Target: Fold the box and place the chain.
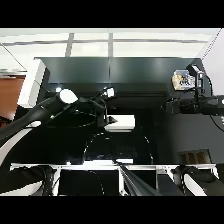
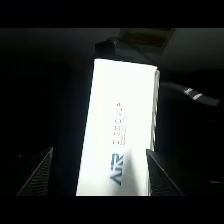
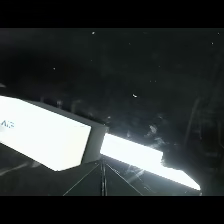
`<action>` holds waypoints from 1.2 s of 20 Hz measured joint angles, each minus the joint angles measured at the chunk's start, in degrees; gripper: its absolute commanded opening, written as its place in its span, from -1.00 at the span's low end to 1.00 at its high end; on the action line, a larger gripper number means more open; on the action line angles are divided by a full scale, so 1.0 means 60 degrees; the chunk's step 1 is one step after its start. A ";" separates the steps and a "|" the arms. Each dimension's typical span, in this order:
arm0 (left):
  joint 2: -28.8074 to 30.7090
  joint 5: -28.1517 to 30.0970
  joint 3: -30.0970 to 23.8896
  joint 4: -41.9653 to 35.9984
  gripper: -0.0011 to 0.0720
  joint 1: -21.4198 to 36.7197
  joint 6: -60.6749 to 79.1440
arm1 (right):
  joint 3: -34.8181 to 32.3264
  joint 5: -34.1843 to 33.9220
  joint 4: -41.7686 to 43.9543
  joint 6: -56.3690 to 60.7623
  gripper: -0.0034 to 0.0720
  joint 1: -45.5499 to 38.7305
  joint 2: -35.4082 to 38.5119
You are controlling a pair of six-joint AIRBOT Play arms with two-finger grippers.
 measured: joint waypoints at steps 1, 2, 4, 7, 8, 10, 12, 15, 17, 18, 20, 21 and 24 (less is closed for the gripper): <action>-0.0200 -0.0011 0.0146 -0.0044 0.97 -0.0098 -0.0113 | -0.0015 0.0004 -0.0007 0.0007 -0.87 -0.0004 0.0004; -0.0368 0.0011 0.0255 -0.0047 0.97 -0.0171 -0.0226 | -0.0022 0.0000 -0.0011 0.0044 -0.87 -0.0011 0.0004; -0.0663 0.0007 0.0423 -0.0062 0.97 -0.0259 -0.0495 | -0.0033 0.0000 -0.0011 0.0080 -0.87 -0.0011 0.0007; -0.0991 -0.0346 0.0557 -0.0069 0.97 -0.0331 -0.0758 | -0.0036 0.0000 -0.0011 0.0109 -0.87 -0.0018 0.0007; -0.1053 -0.0455 0.0583 -0.0069 0.97 -0.0350 -0.0801 | -0.0036 0.0000 -0.0015 0.0113 -0.87 -0.0018 0.0007; -0.1133 -0.0597 0.0616 -0.0062 0.97 -0.0382 -0.0849 | -0.0036 0.0000 -0.0015 0.0142 -0.87 -0.0018 0.0007; -0.1173 -0.0656 0.0634 -0.0047 0.97 -0.0419 -0.0882 | -0.0036 0.0000 -0.0015 0.0146 -0.87 -0.0018 0.0007; -0.1198 -0.0674 0.0648 0.0328 0.98 -0.0561 -0.0878 | -0.0040 0.0004 -0.0015 0.0244 -0.87 -0.0018 0.0007; -0.1220 -0.0506 0.0648 0.0823 0.98 -0.0780 -0.0882 | -0.0036 0.0007 -0.0015 0.0291 -0.87 -0.0018 0.0007; -0.1253 -0.0342 0.0648 0.1086 0.98 -0.0933 -0.0878 | -0.0040 0.0007 -0.0015 0.0328 -0.87 -0.0018 0.0007; -0.1344 0.0055 0.0648 0.1472 0.98 -0.1217 -0.0896 | -0.0040 0.0011 -0.0015 0.0368 -0.87 -0.0018 0.0007; -0.1402 0.0299 0.0648 0.1603 0.97 -0.1344 -0.0980 | -0.0040 0.0018 -0.0011 0.0397 -0.87 -0.0018 0.0007; -0.1545 0.0889 0.0659 0.1858 0.04 -0.1596 -0.1523 | -0.0040 0.0040 -0.0015 0.0426 -0.87 -0.0018 0.0007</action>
